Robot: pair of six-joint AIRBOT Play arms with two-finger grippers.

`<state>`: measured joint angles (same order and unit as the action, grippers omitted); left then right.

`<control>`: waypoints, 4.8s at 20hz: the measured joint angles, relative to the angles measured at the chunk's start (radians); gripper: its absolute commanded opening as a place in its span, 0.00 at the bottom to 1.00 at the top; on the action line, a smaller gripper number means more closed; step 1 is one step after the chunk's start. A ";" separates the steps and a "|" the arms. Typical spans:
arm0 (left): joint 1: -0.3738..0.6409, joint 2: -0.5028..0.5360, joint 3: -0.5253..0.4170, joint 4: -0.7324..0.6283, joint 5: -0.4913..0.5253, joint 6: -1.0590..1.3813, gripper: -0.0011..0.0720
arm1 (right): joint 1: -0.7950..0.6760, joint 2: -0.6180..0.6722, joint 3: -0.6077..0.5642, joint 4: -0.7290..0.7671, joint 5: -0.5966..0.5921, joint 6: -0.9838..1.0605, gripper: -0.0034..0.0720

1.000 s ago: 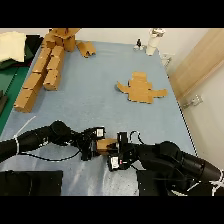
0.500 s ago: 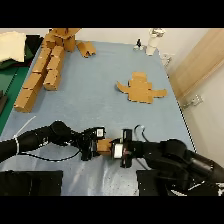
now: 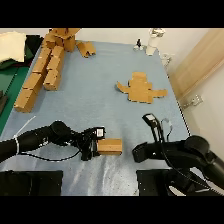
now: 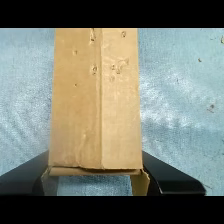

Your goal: Fold the box.

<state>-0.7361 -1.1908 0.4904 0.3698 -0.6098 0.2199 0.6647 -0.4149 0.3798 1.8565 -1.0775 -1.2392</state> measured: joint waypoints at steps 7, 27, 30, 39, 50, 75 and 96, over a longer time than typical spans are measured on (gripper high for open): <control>0.000 0.000 0.000 0.000 0.000 0.000 0.73 | 0.032 -0.075 -0.129 0.444 0.427 0.047 0.05; 0.000 0.000 0.000 0.001 0.000 0.001 0.73 | 0.082 -0.188 -0.146 0.522 0.560 0.053 0.05; 0.000 0.000 0.000 0.001 0.000 0.001 0.73 | 0.082 -0.212 -0.146 0.521 0.554 0.052 0.05; 0.000 0.000 0.000 0.001 0.000 0.001 0.73 | 0.082 -0.250 -0.146 0.509 0.550 0.042 0.05; 0.000 0.000 0.000 0.000 -0.001 -0.002 0.73 | 0.085 -0.188 -0.108 0.498 0.541 0.042 0.05; 0.000 0.000 0.000 0.000 0.000 0.000 0.73 | 0.210 -0.310 -0.101 0.512 0.686 0.062 0.05; 0.000 0.000 0.002 0.001 0.000 0.000 0.73 | -0.116 -0.478 0.246 -0.325 -0.019 0.243 0.05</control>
<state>-0.7361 -1.1908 0.4923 0.3706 -0.6098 0.2195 0.5491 -0.8928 0.6262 1.5314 -1.0966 -0.9958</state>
